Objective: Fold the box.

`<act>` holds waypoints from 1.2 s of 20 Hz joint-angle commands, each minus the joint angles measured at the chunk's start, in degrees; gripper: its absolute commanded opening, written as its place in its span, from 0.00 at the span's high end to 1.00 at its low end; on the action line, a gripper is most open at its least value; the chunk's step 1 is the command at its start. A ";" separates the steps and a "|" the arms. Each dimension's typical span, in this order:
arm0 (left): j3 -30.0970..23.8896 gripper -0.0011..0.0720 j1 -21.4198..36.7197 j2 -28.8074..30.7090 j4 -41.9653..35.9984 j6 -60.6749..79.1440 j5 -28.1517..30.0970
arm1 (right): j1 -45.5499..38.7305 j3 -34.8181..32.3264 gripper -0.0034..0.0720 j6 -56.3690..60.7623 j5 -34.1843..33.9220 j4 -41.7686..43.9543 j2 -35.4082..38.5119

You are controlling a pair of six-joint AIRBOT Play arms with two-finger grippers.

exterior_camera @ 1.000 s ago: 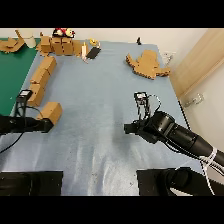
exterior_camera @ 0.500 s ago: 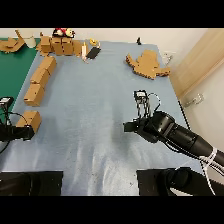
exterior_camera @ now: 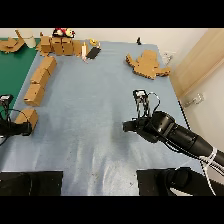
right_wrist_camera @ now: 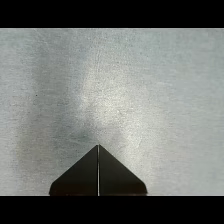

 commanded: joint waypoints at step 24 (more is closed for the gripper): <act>13.18 0.14 -0.07 -22.34 -6.95 5.57 11.58 | 0.00 0.07 0.95 0.04 0.15 0.26 -0.04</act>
